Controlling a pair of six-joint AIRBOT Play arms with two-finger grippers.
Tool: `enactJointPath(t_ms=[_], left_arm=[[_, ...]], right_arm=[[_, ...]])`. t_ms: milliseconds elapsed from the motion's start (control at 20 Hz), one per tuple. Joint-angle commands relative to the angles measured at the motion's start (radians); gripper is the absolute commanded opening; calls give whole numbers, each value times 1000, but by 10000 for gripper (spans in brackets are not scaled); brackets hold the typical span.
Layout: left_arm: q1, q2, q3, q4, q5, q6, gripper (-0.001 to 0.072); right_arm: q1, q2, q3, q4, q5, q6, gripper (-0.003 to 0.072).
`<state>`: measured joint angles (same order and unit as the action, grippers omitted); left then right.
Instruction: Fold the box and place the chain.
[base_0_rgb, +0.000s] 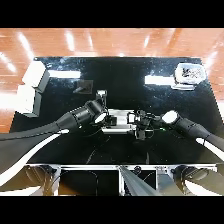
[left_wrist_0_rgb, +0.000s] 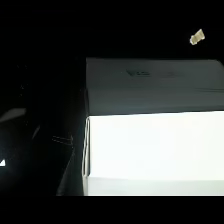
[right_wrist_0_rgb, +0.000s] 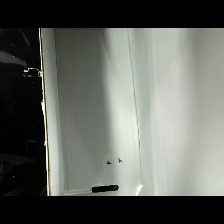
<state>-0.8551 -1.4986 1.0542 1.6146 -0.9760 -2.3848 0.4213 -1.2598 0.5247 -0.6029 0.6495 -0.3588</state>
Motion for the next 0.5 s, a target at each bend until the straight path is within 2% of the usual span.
enactJointPath(t_ms=[0, 100, 150, 250, 300, 450], left_arm=[[5, -2, 1, 0, 6, 3, 413], [4, -2, 1, 0, 6, 3, 412], [4, -2, 1, 0, 6, 3, 361], [4, -2, 5, -4, 8, 34, 92], [4, -1, 10, -5, 8, 51, 31], [4, -1, 38, -8, 7, 75, 26]], right_arm=[[0, 1, -1, 0, 0, 0, 388], [1, 1, -1, 0, 0, 0, 388], [0, 1, -1, 0, 0, 0, 387], [0, 1, -1, 0, 0, 0, 388], [0, 1, -1, 0, 0, 0, 388], [0, 1, -1, 0, 0, 0, 387]])
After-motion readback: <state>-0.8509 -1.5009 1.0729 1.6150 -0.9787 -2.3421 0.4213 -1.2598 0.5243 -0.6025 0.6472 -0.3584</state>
